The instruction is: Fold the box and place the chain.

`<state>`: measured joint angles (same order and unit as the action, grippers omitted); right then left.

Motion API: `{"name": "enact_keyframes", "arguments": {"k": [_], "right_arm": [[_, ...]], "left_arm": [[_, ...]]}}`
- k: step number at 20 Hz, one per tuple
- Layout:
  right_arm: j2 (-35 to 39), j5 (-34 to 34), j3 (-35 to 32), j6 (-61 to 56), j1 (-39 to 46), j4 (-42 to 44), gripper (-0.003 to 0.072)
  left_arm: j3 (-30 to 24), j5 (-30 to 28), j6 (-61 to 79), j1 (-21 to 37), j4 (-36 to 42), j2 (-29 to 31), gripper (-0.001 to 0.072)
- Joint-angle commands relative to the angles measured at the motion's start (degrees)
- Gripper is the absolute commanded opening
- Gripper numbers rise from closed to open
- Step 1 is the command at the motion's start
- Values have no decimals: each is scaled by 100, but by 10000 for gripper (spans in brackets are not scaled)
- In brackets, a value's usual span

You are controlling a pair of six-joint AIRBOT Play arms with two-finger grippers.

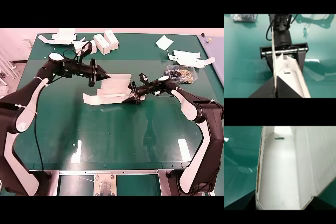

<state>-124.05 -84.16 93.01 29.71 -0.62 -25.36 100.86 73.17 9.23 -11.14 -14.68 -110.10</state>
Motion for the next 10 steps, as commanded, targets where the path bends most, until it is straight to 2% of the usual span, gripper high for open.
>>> {"name": "enact_keyframes", "arguments": {"k": [1,4,5,6,10], "right_arm": [[0,9,-2,-11,4,-61,482],[0,9,-2,-11,4,-61,482],[0,9,-2,-11,4,-61,482],[0,9,-2,-11,4,-61,482],[0,9,-2,-11,4,-61,482]], "left_arm": [[-184,-299,-103,7,-256,649,18],[-579,-592,437,7,-247,645,36],[-684,-710,481,7,-177,645,195],[-756,-778,505,7,-125,645,263],[-809,-804,763,7,-116,645,266]]}}
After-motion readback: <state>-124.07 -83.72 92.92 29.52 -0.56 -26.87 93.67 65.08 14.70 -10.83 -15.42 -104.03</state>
